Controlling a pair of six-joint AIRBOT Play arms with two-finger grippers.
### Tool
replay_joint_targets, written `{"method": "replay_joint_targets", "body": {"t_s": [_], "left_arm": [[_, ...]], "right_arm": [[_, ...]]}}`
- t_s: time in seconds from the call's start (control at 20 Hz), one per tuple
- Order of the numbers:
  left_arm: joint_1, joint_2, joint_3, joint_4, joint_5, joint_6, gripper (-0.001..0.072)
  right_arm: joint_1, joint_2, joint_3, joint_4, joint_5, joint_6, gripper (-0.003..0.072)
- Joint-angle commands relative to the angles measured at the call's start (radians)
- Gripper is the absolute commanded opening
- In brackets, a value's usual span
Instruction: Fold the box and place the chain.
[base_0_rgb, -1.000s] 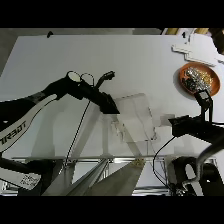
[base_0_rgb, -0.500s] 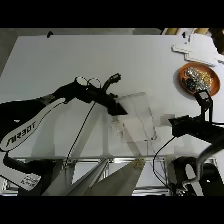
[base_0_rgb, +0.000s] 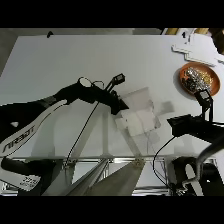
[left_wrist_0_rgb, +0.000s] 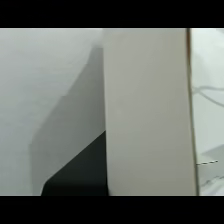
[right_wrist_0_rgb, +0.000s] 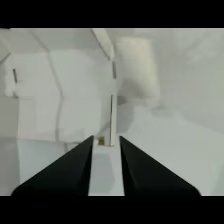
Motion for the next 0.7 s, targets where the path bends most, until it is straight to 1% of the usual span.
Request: {"method": "replay_joint_targets", "body": {"t_s": [0.0, 0.05, 0.15, 0.25, 0.3, 0.35, 0.45, 0.5, 0.65], "left_arm": [[-0.010, 0.098, 0.000, 0.126, -0.008, 0.006, 0.0002], [-0.016, 0.141, 0.000, 0.197, -0.014, -0.036, 0.0002], [-0.043, 0.236, 0.000, 0.405, -0.051, -0.183, 0.0001], [-0.090, 0.304, 0.000, 0.604, -0.113, -0.294, 0.0000], [-0.117, 0.328, 0.000, 0.679, -0.132, -0.338, 0.0000], [-0.141, 0.339, 0.000, 0.704, -0.133, -0.359, 0.0000], [-0.167, 0.337, -0.002, 0.661, -0.112, -0.350, 0.0000], [-0.173, 0.336, -0.010, 0.640, -0.067, -0.343, 0.0000], [-0.172, 0.336, -0.076, 0.595, 0.142, -0.322, 0.0000]], "right_arm": [[0.001, 0.001, 0.038, 0.021, -0.002, 0.000, 0.0311], [0.000, 0.001, 0.065, 0.020, -0.001, 0.000, 0.0319], [0.001, 0.006, 0.124, 0.019, 0.012, 0.000, 0.0322], [0.000, 0.010, 0.174, 0.020, 0.019, 0.000, 0.0322], [0.001, 0.014, 0.190, 0.021, 0.019, 0.000, 0.0321], [0.001, 0.020, 0.197, 0.021, 0.018, 0.000, 0.0321], [0.000, 0.025, 0.197, 0.036, 0.033, 0.000, 0.0321], [0.001, 0.025, 0.197, 0.047, 0.050, 0.000, 0.0321], [0.001, 0.025, 0.196, 0.059, 0.092, 0.000, 0.0321]]}}
